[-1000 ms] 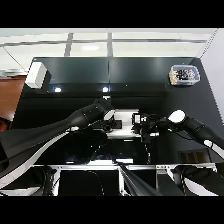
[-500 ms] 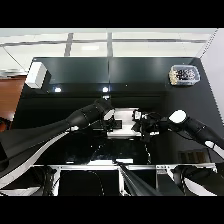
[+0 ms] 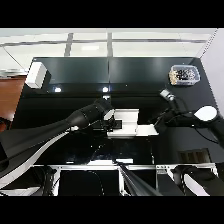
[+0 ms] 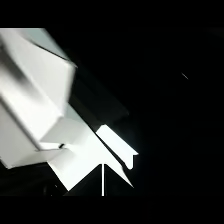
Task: Fold the box and place the chain.
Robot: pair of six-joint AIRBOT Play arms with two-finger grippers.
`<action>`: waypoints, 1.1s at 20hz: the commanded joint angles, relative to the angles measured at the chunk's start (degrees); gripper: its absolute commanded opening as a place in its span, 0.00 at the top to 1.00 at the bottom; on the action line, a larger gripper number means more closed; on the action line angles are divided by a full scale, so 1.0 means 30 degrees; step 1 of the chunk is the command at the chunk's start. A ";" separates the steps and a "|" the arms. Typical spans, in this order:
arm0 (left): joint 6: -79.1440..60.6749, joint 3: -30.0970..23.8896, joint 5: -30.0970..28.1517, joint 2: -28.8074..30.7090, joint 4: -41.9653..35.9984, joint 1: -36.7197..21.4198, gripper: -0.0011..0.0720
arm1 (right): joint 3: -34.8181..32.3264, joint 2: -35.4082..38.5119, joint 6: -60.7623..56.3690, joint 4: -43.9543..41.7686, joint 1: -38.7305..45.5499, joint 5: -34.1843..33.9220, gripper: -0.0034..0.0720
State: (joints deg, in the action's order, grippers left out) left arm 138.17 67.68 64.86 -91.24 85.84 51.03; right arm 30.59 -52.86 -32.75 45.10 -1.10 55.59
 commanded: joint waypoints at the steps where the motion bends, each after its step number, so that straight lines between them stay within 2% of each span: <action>1: 0.0015 0.0015 0.0051 0.0007 0.0007 0.0000 0.94 | 0.0058 0.0503 -0.4306 0.0430 0.3519 0.0969 0.93; 5: 0.0007 0.0015 0.0051 0.0007 0.0007 0.0000 0.94 | 0.0058 0.0495 -0.6302 -0.0233 0.7380 0.0270 0.93; 9: 0.0015 0.0022 0.0051 0.0007 0.0007 0.0000 0.94 | 0.0029 0.0255 -0.6768 0.0291 0.8954 -0.0648 0.93; 13: 0.0007 0.0015 0.0138 0.0007 0.0007 0.0007 0.94 | 0.0036 -0.1537 -0.7227 0.0648 0.9296 0.0211 0.93; 18: 0.0007 0.0015 0.0124 0.0007 0.0007 0.0000 0.94 | 0.0036 -0.4131 -0.6761 0.0554 0.9092 0.3876 0.93; 22: 0.0007 0.0015 0.0117 0.0007 0.0007 0.0000 0.94 | 0.0029 -0.6069 -0.6193 -0.1457 0.6477 0.4575 0.93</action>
State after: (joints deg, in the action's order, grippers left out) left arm 138.19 67.68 65.17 -91.24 85.84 51.03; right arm 30.74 -67.13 -52.80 44.34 22.61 65.95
